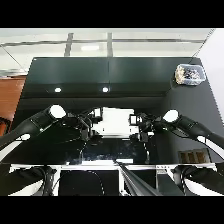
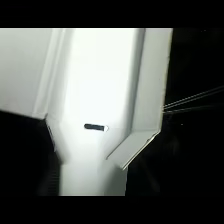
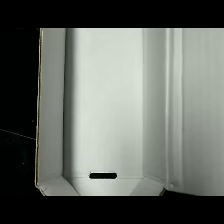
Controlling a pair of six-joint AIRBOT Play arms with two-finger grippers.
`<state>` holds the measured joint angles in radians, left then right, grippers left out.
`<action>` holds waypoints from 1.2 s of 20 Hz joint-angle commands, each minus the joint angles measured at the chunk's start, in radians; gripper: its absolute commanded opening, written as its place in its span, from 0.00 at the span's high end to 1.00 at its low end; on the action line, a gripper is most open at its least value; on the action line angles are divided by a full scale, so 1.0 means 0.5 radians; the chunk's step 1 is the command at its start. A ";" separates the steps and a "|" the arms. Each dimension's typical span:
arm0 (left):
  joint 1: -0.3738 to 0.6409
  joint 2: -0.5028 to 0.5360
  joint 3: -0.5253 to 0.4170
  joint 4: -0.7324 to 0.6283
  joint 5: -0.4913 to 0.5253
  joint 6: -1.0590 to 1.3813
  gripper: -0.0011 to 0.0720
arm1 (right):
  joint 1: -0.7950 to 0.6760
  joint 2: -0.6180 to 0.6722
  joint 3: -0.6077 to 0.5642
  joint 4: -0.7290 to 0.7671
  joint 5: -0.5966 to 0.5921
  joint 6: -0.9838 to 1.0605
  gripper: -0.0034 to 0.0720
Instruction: Fold the box and place the chain.
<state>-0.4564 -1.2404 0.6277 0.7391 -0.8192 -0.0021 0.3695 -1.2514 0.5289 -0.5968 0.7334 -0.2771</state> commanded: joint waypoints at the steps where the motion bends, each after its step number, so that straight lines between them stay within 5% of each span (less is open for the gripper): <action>1: -0.041 -0.015 0.002 -0.038 0.015 0.066 0.52 | 0.001 0.000 0.001 0.001 -0.001 0.001 0.60; 4: -0.041 -0.015 0.002 -0.039 0.079 0.066 0.61 | 0.001 0.000 0.001 0.001 0.000 0.001 0.60; 18: -0.047 -0.174 0.002 -0.618 0.024 0.157 0.61 | 0.001 0.000 0.001 0.002 -0.001 0.001 0.60; 24: -0.056 -0.177 0.002 -0.604 0.102 0.169 0.65 | 0.001 0.000 0.001 0.001 -0.001 0.001 0.60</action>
